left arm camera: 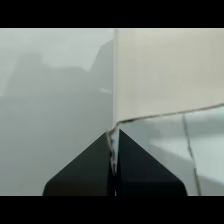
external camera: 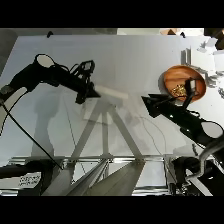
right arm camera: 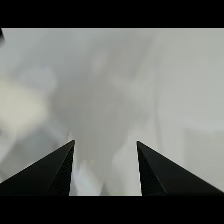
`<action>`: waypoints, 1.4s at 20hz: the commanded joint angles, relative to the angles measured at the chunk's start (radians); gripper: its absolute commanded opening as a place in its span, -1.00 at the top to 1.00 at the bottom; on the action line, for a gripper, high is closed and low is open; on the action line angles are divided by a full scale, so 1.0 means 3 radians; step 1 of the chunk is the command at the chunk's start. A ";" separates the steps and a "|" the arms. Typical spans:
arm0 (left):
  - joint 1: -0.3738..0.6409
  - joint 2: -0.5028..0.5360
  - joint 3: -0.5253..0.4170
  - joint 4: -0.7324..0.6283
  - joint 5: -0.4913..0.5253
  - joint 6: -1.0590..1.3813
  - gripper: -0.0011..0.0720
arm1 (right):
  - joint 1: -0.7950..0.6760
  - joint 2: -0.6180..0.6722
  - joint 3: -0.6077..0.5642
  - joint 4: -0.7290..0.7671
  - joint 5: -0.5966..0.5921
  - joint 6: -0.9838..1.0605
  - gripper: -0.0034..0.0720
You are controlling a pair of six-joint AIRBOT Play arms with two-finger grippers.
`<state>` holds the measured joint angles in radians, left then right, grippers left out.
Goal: Fold the box and place the chain.
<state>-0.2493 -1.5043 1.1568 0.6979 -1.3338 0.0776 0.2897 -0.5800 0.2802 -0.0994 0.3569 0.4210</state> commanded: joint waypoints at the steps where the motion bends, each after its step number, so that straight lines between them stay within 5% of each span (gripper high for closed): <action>1: -0.0029 0.0057 -0.0226 -0.0065 0.0061 0.0175 0.97 | -0.0001 0.0355 0.0001 -0.0032 -0.0165 -0.0001 -0.24; 6: -0.0233 0.0041 -0.0613 -0.0743 0.0866 0.0668 0.97 | 0.0000 0.0415 0.0001 -0.0064 -0.0209 -0.0001 -0.24; 16: -0.0496 -0.0320 -0.0660 -0.1573 0.1225 0.1273 0.97 | 0.0000 0.0415 0.0001 -0.0120 -0.0210 -0.0001 -0.23; 20: -0.0505 -0.0334 -0.0660 -0.1443 0.1456 0.1300 0.96 | 0.0000 0.0415 0.0001 -0.0120 -0.0209 -0.0001 -0.23; 28: -0.0505 -0.0502 -0.0660 -0.1377 0.1391 0.1315 0.96 | 0.0000 0.0415 0.0001 -0.0120 -0.0210 -0.0001 -0.23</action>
<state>-0.4004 -1.6402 0.9592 0.2813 -0.9123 0.4648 0.2897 -0.4568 0.2798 -0.1352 0.2935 0.4202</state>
